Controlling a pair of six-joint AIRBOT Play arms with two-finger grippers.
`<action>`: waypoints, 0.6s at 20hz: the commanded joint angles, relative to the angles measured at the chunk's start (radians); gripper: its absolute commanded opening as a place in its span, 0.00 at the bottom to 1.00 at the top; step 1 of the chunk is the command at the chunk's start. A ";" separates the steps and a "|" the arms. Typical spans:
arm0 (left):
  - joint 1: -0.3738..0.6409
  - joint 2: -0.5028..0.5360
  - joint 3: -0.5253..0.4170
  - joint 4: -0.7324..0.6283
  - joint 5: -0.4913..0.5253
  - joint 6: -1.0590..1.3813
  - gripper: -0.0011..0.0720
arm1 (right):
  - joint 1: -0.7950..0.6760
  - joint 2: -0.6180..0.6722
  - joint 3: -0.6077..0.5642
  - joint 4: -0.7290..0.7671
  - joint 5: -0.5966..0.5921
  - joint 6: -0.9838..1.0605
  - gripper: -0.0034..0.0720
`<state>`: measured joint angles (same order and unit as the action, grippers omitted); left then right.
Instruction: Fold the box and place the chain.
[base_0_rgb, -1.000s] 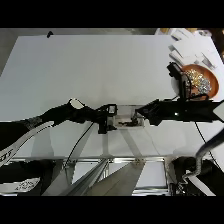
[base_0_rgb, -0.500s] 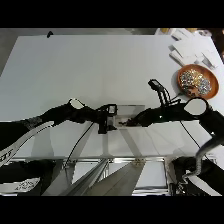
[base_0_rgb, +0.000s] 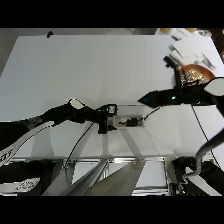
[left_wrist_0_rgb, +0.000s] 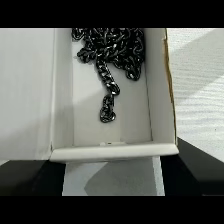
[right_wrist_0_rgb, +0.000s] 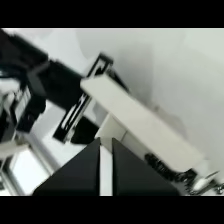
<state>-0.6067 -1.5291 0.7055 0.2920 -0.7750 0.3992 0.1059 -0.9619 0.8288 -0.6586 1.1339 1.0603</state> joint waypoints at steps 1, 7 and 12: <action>0.001 0.001 0.000 0.000 0.000 0.000 0.44 | -0.108 -0.010 0.060 -0.083 -0.051 -0.010 0.07; 0.001 0.001 0.000 0.000 0.000 0.000 0.44 | -0.088 -0.148 0.040 -0.620 -0.107 0.326 0.07; 0.001 0.001 0.000 0.000 0.000 0.000 0.44 | -0.046 -0.201 -0.008 -0.650 -0.148 0.331 0.43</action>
<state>-0.6067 -1.5291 0.7055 0.2920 -0.7750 0.3988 0.0395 -1.1297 0.8444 -1.2289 1.0134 1.3495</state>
